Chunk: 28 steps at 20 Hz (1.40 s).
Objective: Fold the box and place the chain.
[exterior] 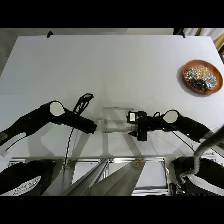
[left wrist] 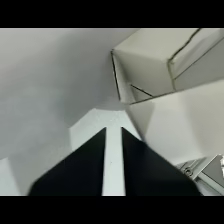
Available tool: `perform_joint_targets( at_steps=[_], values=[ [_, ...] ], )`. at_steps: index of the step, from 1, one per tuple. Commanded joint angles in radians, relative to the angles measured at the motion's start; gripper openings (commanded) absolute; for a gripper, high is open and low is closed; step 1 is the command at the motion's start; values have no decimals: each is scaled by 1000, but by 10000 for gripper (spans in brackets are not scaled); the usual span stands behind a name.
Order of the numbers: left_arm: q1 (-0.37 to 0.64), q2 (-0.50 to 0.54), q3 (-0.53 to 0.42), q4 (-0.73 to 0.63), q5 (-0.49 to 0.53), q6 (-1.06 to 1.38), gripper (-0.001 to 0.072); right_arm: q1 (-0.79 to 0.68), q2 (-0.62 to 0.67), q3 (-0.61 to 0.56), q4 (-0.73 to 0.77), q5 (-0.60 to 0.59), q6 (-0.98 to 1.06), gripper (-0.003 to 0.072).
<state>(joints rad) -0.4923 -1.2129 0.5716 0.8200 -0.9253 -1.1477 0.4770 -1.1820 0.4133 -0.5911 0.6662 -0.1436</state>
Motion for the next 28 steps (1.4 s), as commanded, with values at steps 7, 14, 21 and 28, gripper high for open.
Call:
perform_joint_targets(
  at_steps=[7,14,21,28],
  values=[
    [-13,88,3,-72,24,24,222,0,1,0,0,0,1,311],
    [2,95,3,-63,20,24,316,0,1,0,0,0,1,311],
    [0,95,7,-78,11,25,357,0,1,0,0,0,1,311],
    [-39,66,42,-9,29,-128,461,0,1,0,0,0,1,311]
  ],
)
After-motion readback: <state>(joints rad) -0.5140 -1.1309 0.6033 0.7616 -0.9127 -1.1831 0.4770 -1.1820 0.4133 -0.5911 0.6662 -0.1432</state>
